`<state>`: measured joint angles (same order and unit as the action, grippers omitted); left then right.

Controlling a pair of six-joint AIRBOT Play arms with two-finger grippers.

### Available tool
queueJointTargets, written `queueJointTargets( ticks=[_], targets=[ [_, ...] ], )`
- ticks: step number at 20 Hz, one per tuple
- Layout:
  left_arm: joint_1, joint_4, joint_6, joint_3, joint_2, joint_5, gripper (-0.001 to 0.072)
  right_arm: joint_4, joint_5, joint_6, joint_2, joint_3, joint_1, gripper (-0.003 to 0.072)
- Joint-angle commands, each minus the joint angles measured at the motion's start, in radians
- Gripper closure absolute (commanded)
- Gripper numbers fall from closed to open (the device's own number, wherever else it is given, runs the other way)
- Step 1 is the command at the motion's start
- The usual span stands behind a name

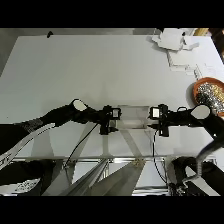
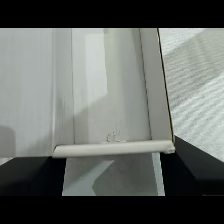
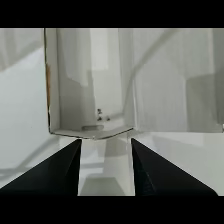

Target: Fold the box and place the chain.

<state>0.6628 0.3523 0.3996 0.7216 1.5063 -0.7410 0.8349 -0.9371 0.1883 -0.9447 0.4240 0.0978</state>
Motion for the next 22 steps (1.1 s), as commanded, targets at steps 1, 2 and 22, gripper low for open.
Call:
queueJointTargets(
  ticks=[1,2,22],
  targets=[
    [0.000,0.000,0.000,0.000,0.000,0.000,0.0455,-0.046,0.018,0.000,-0.044,-0.001,0.001,0.0428],
    [0.000,0.000,0.000,0.000,0.000,0.000,0.0455,-0.046,0.011,0.000,-0.055,-0.001,0.001,0.0472],
    [0.000,0.000,0.000,0.000,0.000,0.000,0.0455,-0.058,-0.016,0.032,-0.065,-0.021,0.001,0.0532]
  ],
)
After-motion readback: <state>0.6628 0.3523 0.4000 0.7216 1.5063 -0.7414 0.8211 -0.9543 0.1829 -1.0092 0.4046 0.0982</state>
